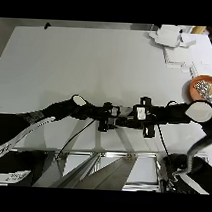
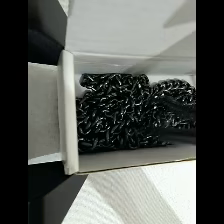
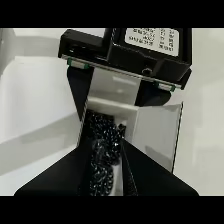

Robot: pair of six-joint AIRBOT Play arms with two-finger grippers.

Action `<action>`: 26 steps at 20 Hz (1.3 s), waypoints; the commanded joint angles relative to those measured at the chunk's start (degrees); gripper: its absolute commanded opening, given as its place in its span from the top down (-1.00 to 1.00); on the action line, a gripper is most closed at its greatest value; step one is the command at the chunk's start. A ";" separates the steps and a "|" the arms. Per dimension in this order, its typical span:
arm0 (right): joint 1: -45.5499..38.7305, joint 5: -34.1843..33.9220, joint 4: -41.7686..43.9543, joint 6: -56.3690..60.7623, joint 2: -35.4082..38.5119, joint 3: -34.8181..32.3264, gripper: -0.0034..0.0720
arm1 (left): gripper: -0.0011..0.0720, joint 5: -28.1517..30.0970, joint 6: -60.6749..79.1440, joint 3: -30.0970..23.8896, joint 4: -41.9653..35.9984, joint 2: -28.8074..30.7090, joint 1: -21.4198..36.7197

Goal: Fold the box and place the chain.

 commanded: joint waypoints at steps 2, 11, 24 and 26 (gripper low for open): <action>0.35 0.66 -0.70 2.97 -4.04 5.03 0.39 | 0.04 0.00 0.02 0.02 0.00 0.04 -0.02; -3.69 2.84 -10.62 21.94 -15.39 16.59 0.86 | 0.04 0.00 0.02 0.02 0.02 0.04 -0.02; 5.70 -0.79 -11.63 22.53 -3.91 -0.68 0.26 | 0.04 0.00 0.02 0.02 0.02 0.04 -0.04; 6.99 -0.72 -11.65 22.56 -3.56 -1.22 0.26 | 0.04 0.02 0.02 0.02 0.02 0.04 -0.02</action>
